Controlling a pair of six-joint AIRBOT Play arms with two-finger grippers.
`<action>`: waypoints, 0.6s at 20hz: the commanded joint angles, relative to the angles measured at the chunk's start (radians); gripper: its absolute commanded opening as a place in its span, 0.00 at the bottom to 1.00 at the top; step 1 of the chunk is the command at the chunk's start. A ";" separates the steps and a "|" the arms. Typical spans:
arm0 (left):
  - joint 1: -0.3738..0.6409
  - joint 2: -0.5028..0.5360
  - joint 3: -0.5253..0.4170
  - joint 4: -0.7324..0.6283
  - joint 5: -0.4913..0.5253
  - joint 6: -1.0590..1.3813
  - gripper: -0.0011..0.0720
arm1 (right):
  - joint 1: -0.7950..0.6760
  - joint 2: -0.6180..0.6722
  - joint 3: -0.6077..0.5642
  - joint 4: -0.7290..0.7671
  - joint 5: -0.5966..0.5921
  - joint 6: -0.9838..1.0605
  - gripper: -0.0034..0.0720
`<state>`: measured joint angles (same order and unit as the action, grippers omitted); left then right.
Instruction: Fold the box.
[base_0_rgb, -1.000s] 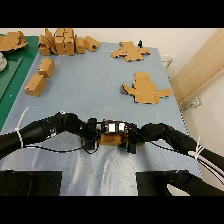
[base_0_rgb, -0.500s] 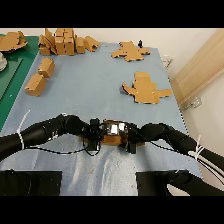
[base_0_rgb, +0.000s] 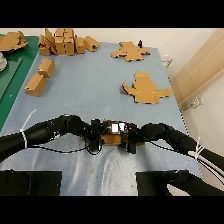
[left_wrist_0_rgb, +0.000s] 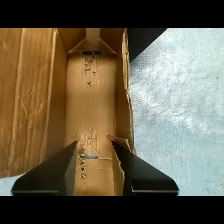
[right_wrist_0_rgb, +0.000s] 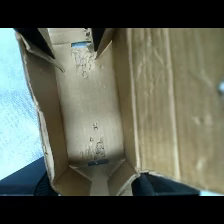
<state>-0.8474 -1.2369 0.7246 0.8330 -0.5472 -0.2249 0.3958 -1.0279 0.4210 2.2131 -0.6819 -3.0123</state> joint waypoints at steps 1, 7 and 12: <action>-0.001 -0.003 -0.001 -0.006 -0.002 0.000 0.50 | -0.001 0.001 0.000 0.000 0.000 0.001 0.70; -0.001 -0.003 0.000 -0.007 -0.002 -0.003 0.80 | -0.001 0.001 0.000 0.000 0.000 0.001 0.70; -0.001 -0.003 -0.001 0.004 -0.003 -0.004 0.79 | -0.001 0.001 0.000 0.000 0.000 0.001 0.70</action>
<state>-0.8474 -1.2400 0.7246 0.8268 -0.5480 -0.2276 0.3954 -1.0279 0.4210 2.2124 -0.6819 -3.0123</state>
